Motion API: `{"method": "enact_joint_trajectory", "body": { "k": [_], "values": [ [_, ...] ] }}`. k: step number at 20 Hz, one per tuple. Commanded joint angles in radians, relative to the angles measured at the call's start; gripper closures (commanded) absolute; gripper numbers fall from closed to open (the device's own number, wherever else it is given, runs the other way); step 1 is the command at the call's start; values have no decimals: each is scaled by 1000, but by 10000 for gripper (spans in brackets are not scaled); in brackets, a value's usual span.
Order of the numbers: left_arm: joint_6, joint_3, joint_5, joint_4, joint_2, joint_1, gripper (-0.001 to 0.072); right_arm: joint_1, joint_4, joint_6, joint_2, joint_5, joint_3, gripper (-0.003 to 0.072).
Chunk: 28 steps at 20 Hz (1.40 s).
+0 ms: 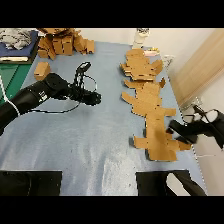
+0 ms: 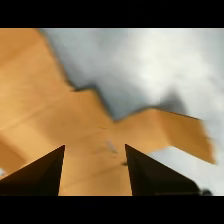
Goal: Fold the box.
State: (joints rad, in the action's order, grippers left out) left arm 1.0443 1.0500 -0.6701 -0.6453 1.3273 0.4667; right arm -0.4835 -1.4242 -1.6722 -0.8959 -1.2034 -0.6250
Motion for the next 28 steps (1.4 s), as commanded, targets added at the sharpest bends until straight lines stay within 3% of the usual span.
{"method": "enact_joint_trajectory", "body": {
  "k": [1, 8, 15, 23, 24, 25, 26, 28],
  "values": [
    [0, 0, 24, 0, 0, 1, 697, -179, -152, 76, 0, -111, -24, 78],
    [0, 0, 24, 0, 0, 1, 697, -183, -214, 78, -1, -131, -168, 78],
    [1, 0, 20, 3, 0, 1, 697, -182, -143, 156, -84, -90, -167, 78],
    [3, 1, -140, 85, 0, 0, 696, -182, -134, 219, -171, -177, -71, 105],
    [3, 1, -161, 94, 0, 0, 696, -182, -121, 238, -171, -190, -56, 307],
    [3, 2, -180, 108, 0, -1, 695, -181, -93, 287, -171, -200, -51, 558],
    [2, 2, -198, 115, 0, -2, 695, -181, -39, 332, -168, -212, -51, 663],
    [0, 2, -237, 127, 0, -14, 695, -180, 121, 407, -151, -236, -52, 682]
  ]
}}
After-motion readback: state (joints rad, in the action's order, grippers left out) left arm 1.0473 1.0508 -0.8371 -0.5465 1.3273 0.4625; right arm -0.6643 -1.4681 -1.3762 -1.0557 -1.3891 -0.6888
